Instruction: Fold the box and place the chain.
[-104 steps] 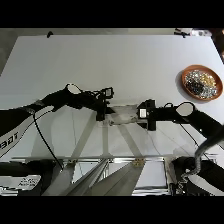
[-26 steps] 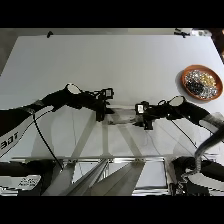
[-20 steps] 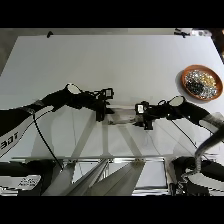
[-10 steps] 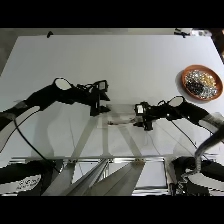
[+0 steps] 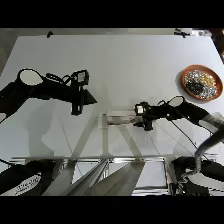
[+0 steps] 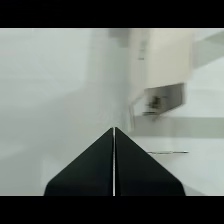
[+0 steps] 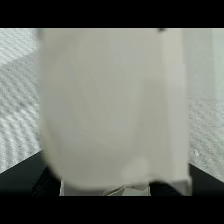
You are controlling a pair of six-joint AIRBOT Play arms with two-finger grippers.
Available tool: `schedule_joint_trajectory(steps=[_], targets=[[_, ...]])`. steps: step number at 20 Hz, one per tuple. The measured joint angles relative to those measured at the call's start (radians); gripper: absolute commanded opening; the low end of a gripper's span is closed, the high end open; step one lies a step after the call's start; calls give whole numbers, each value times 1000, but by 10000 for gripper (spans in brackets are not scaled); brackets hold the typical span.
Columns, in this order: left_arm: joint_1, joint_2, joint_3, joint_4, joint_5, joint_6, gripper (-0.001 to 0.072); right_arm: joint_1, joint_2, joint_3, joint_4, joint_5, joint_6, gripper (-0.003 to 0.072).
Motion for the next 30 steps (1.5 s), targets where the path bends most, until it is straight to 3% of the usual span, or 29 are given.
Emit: schedule_joint_trajectory(steps=[3, 8, 12, 17, 20, 24, 30], targets=[[-68, 16, -6, 8, -86, -80, 4, 0, 0, 0, 0, 0, 0, 400], [-245, -35, -13, -36, -61, -140, 3, 0, 0, 0, 0, 1, 0, 400], [-325, -133, -14, -116, 130, -158, 3, 0, 0, 0, 0, 0, 0, 400], [-339, -196, -14, -193, 522, -297, 3, 0, 0, 0, 0, 1, 0, 400], [-335, -220, -14, -208, 632, -363, 2, 0, 0, 0, 0, 1, 0, 400], [-333, -282, -14, -214, 656, -422, 3, 0, 0, 0, 1, 1, 0, 400], [-333, -338, -13, -216, 606, -445, 4, 0, 0, 0, 0, 1, 0, 400]])
